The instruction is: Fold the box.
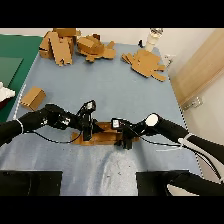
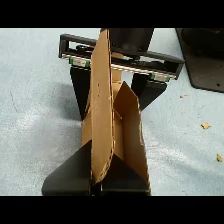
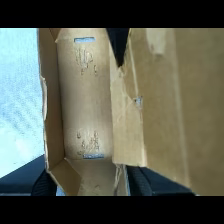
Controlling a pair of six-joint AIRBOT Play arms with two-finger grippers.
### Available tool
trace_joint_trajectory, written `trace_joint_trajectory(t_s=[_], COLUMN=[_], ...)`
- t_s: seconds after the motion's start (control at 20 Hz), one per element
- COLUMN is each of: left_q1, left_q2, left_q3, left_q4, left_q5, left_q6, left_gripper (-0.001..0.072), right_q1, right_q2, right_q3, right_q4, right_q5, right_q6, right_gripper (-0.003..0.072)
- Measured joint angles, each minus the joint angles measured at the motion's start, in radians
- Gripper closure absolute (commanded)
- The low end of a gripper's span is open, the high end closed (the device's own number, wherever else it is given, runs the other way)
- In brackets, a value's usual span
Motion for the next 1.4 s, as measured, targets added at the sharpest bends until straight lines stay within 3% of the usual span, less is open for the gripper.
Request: trace_joint_trajectory(t_s=[0.7,0.75,0.8,1.4], left_q1=[0.000,0.000,0.000,0.000], left_q2=[0.000,0.000,0.000,0.000], left_q3=[0.000,0.000,0.000,0.000], left_q4=[0.000,0.000,0.000,0.000], left_q5=[0.000,0.000,0.000,0.000], left_q6=[0.000,0.000,0.000,0.000], left_gripper=[0.0693,0.0692,0.0693,0.0693], right_q1=[0.006,0.008,0.010,0.018], right_q2=[0.002,0.002,0.002,0.003], right_q3=[0.001,0.002,0.002,0.002], right_q4=[0.037,0.039,0.042,0.035], right_q5=[-0.028,-0.029,-0.033,-0.047], right_q6=[0.003,0.003,0.003,0.003], right_gripper=[0.0087,0.0062,-0.0034,-0.0034])
